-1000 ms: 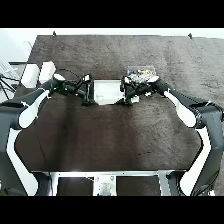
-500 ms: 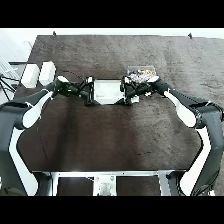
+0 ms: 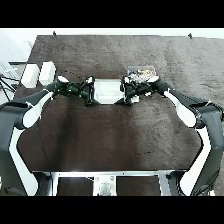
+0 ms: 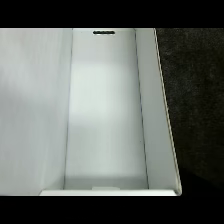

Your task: Fold the box and place the chain.

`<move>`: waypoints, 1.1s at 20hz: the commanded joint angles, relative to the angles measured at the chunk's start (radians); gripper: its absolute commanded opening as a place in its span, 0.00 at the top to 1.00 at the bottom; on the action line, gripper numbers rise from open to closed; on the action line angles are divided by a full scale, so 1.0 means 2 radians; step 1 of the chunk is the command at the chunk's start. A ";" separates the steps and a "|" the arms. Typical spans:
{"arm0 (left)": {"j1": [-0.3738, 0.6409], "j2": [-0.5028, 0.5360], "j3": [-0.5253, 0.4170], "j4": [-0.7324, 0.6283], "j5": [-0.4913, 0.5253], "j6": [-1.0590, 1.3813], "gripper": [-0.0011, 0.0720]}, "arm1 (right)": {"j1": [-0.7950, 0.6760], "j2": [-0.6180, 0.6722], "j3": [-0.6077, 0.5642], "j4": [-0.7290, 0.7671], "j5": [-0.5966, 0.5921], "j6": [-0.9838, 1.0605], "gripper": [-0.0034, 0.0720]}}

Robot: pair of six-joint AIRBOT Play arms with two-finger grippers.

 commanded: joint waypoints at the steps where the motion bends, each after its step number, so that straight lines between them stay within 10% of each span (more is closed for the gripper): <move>1: 0.000 0.000 0.000 0.002 0.007 0.000 0.13 | 0.000 0.000 0.000 0.000 0.001 0.000 0.19; 22: 0.000 0.000 0.000 0.001 0.017 0.000 0.13 | 0.000 0.000 0.000 0.000 0.002 0.000 0.19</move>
